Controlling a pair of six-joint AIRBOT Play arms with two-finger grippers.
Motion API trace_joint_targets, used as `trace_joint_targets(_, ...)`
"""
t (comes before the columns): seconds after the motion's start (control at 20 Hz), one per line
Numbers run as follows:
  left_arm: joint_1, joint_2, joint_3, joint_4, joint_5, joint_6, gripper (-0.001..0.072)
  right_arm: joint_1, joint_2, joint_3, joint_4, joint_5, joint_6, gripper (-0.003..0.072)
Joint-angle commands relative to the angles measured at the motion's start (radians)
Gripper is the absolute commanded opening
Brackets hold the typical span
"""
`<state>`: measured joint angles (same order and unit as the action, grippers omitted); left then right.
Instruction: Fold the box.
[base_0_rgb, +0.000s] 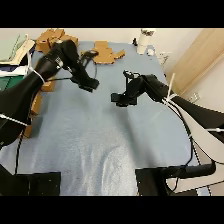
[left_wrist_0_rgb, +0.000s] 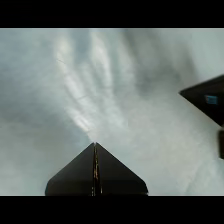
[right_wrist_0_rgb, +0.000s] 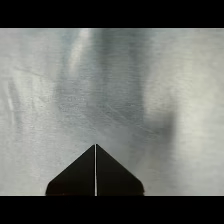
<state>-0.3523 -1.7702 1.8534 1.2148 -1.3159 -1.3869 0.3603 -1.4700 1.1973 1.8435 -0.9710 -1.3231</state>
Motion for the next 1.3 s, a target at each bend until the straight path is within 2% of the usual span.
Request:
trace_joint_targets(0.0, -0.078, 0.003, -0.083, -0.006, 0.051, -0.011, 0.0009, -0.001, -0.058, 0.057, 0.072, -0.03, -0.089, 0.0003)
trace_joint_targets(0.25, -0.121, 0.053, -0.17, -0.027, 0.139, -0.019, 0.0009, 0.037, -0.058, 0.064, 0.09, -0.024, -0.111, 0.0003)
trace_joint_targets(0.35, -0.127, 0.108, -0.225, -0.028, 0.209, -0.016, 0.0008, 0.062, -0.058, 0.064, 0.09, -0.021, -0.123, 0.0004)
trace_joint_targets(0.45, -0.127, 0.189, -0.318, -0.026, 0.299, -0.015, 0.0008, 0.086, -0.058, 0.064, 0.089, -0.008, -0.137, 0.0004)
trace_joint_targets(0.6, -0.126, 0.306, -0.505, -0.014, 0.408, -0.007, 0.0009, 0.103, -0.058, 0.064, 0.09, -0.002, -0.137, 0.0003)
trace_joint_targets(0.8, -0.126, 0.426, -0.724, -0.018, 0.561, -0.02, 0.0009, 0.103, -0.058, 0.064, 0.091, -0.017, -0.136, 0.0003)
trace_joint_targets(0.9, -0.125, 0.448, -0.758, 0.004, 0.579, -0.019, 0.0011, 0.103, -0.058, 0.064, 0.083, -0.038, -0.136, 0.0004)
trace_joint_targets(1.25, -0.126, 0.448, -0.758, 0.011, 0.565, -0.019, 0.0011, 0.103, -0.058, 0.064, 0.079, -0.038, -0.136, 0.0004)
